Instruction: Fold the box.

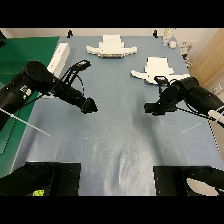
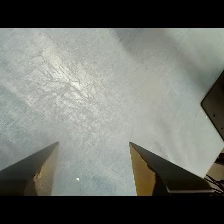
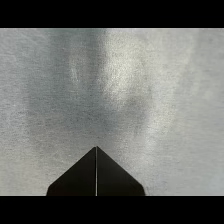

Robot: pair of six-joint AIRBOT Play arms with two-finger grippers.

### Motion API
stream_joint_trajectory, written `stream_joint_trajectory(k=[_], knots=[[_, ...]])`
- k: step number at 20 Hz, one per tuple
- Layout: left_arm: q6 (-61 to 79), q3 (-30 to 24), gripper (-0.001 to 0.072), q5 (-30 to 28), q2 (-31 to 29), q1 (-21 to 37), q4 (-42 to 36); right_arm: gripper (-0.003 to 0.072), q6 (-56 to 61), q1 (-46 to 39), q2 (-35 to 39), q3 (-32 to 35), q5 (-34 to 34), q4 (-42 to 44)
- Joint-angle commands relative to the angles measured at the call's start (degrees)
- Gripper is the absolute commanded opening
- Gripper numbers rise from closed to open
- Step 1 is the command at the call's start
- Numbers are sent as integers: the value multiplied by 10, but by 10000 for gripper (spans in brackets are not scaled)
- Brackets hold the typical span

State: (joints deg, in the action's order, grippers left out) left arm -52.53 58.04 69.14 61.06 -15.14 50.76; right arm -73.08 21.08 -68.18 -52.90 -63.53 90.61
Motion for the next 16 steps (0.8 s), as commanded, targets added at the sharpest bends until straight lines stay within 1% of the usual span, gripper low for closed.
stream_joint_trajectory(k=[1,12,13,16], knots=[[0,0,691,0,0,0,0,7,0,0,0,0,0,0],[0,0,691,0,0,0,0,7,0,0,0,0,0,0],[0,0,691,0,0,0,0,7,0,0,0,0,5,1],[0,0,691,0,0,0,0,7,0,0,-1,0,47,8]])
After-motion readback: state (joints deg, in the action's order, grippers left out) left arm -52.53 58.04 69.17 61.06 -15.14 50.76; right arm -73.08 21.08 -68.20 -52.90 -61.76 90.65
